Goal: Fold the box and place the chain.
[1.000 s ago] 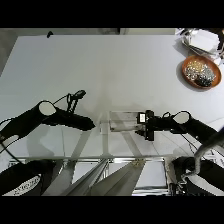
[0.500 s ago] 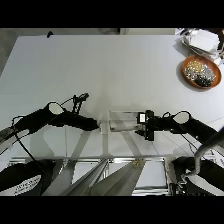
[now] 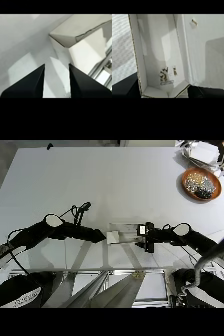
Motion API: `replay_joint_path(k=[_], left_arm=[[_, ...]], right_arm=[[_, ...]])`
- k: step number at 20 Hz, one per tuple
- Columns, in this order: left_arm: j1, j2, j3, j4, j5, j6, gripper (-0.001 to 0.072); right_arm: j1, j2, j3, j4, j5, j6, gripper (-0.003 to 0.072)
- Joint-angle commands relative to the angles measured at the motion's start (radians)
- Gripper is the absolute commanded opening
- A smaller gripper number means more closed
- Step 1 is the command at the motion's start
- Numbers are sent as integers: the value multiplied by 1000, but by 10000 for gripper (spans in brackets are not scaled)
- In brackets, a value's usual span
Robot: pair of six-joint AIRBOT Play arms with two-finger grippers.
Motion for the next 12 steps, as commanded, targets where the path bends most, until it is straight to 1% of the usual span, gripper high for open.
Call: replay_joint_path(k=[1, 8, 12], left_arm=[[-27, 6, 0, -72, 2, 31, 341], [-57, 7, 3, -135, 0, 61, 342], [-85, 6, 7, -139, 6, 60, 348]], right_arm=[[0, 1, 0, 0, 0, 0, 411], [0, 1, 0, 0, 0, 0, 411], [0, 1, 0, 0, 0, 0, 411]])
